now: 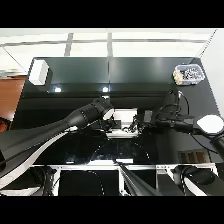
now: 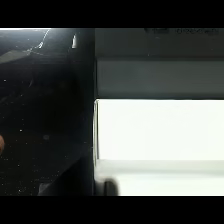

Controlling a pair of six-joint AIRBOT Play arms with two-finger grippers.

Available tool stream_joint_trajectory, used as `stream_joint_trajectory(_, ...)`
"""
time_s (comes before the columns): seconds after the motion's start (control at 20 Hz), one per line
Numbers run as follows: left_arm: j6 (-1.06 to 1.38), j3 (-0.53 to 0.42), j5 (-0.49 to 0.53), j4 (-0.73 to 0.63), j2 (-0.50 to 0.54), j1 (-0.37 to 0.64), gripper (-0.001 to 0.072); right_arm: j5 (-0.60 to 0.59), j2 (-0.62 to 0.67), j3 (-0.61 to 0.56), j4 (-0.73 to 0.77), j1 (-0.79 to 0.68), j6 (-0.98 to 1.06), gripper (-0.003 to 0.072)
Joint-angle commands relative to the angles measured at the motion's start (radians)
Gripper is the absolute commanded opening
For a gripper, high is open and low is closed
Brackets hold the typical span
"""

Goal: Fold the box and place the chain.

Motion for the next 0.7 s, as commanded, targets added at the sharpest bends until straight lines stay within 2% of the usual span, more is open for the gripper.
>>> stream_joint_trajectory(0.0,0.000,0.000,0.000,0.000,0.000,0.001,0.0028,-0.084,-0.001,-0.010,-0.004,0.055,-0.002,0.0027)
stream_joint_trajectory(0.05,0.000,0.000,0.000,0.000,0.000,0.001,0.0028,-0.098,-0.001,-0.010,-0.004,0.068,-0.001,0.0028)
stream_joint_trajectory(0.1,0.000,0.000,0.000,0.000,0.000,0.001,0.0028,-0.099,-0.001,-0.010,-0.003,0.078,0.000,0.0103)
stream_joint_trajectory(0.15,0.000,0.000,0.000,0.000,0.000,0.001,0.0028,-0.082,-0.001,-0.009,-0.003,0.084,-0.001,0.0341)
stream_joint_trajectory(0.25,0.000,0.000,0.000,0.000,0.000,0.001,0.0028,-0.009,0.002,0.002,-0.040,0.053,-0.002,0.0348)
stream_joint_trajectory(0.45,0.000,0.000,0.000,0.000,0.000,0.001,0.0028,0.132,0.048,0.047,-0.240,-0.175,-0.058,0.0348)
stream_joint_trajectory(0.55,0.000,0.000,0.000,0.000,0.000,0.001,0.0028,0.171,0.053,0.046,-0.385,-0.269,-0.123,0.0348)
stream_joint_trajectory(0.65,0.000,0.000,0.000,0.000,0.000,0.001,0.0028,0.162,0.053,0.029,-0.594,-0.286,-0.172,0.0348)
